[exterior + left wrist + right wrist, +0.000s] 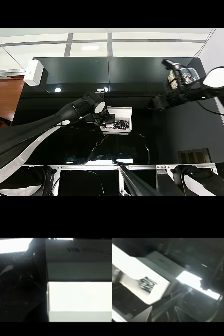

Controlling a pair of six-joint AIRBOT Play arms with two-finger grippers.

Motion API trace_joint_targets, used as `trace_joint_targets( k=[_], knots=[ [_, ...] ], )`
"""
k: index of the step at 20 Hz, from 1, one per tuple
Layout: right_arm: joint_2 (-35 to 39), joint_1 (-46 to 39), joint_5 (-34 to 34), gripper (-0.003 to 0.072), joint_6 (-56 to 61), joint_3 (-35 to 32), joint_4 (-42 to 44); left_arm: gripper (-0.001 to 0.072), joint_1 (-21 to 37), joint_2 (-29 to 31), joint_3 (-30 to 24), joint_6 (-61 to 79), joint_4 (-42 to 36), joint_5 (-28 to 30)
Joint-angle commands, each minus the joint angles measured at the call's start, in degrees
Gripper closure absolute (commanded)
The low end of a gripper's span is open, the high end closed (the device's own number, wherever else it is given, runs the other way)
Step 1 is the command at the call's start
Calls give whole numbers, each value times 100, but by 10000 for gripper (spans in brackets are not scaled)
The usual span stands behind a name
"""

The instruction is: Fold the box and place the chain.

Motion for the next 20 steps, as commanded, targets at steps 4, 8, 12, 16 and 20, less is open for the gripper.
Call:
trace_joint_targets(
  k=[4, 8, 12, 16, 20],
  knots=[
    [125, -476, 179, 357, -173, 4, -299, 682, 59, -4, 173, -160, 7, -48],
    [125, -476, 133, 357, -363, 4, -304, 251, 28, 70, 442, -221, 35, -151],
    [125, -476, 46, 357, -378, 2, -321, 183, -96, 645, 426, 151, 525, -374],
    [122, -476, 35, 357, -376, -79, -319, 184, -155, 1788, -190, 413, 1526, -708],
    [122, -476, -98, 356, -369, -216, -313, 203, 929, 2955, -1803, 393, 1458, 363]
  ],
)
